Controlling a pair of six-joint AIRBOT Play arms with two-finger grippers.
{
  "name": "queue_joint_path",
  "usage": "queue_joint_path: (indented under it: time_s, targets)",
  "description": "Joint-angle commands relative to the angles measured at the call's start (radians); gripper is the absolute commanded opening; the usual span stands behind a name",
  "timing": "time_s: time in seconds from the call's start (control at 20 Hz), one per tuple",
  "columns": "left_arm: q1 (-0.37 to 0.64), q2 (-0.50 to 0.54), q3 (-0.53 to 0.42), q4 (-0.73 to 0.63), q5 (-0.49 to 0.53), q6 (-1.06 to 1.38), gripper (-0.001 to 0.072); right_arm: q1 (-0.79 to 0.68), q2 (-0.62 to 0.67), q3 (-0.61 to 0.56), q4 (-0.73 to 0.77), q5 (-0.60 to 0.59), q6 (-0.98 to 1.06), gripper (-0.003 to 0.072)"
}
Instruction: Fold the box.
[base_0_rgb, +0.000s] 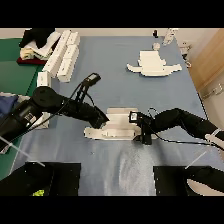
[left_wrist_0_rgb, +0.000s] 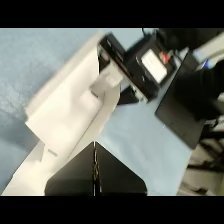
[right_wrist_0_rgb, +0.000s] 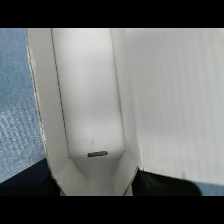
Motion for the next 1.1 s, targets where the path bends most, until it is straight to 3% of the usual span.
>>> queue_joint_path:
  time_s: [0.0, 0.1, 0.25, 0.35, 0.55, 1.0, 1.05]
  targets:
    - [-0.092, 0.074, -0.038, 0.166, 0.000, 0.114, 0.0011, 0.000, -0.001, 0.000, 0.000, 0.000, 0.000, 0.0519]
    - [-0.113, 0.079, -0.054, 0.193, -0.005, 0.225, 0.0011, 0.000, -0.001, 0.000, 0.000, 0.000, 0.000, 0.0519]
    - [-0.060, 0.072, -0.107, 0.189, -0.001, 0.417, 0.0026, 0.000, -0.001, 0.000, 0.000, 0.000, 0.000, 0.0519]
    - [0.004, 0.062, -0.150, 0.185, 0.001, 0.526, 0.0693, 0.000, -0.001, 0.000, 0.000, 0.000, 0.000, 0.0519]
    - [0.074, 0.044, -0.206, 0.134, 0.037, 0.695, 0.0691, 0.000, -0.001, 0.000, 0.000, 0.000, 0.000, 0.0519]
    - [0.077, -0.175, -0.209, -0.037, 0.127, 0.932, 0.0687, 0.000, -0.001, 0.000, -0.003, 0.000, 0.000, 0.0519]
    - [0.077, -0.186, -0.209, -0.061, 0.130, 0.950, 0.0576, 0.000, -0.001, 0.000, -0.003, 0.000, 0.000, 0.0519]
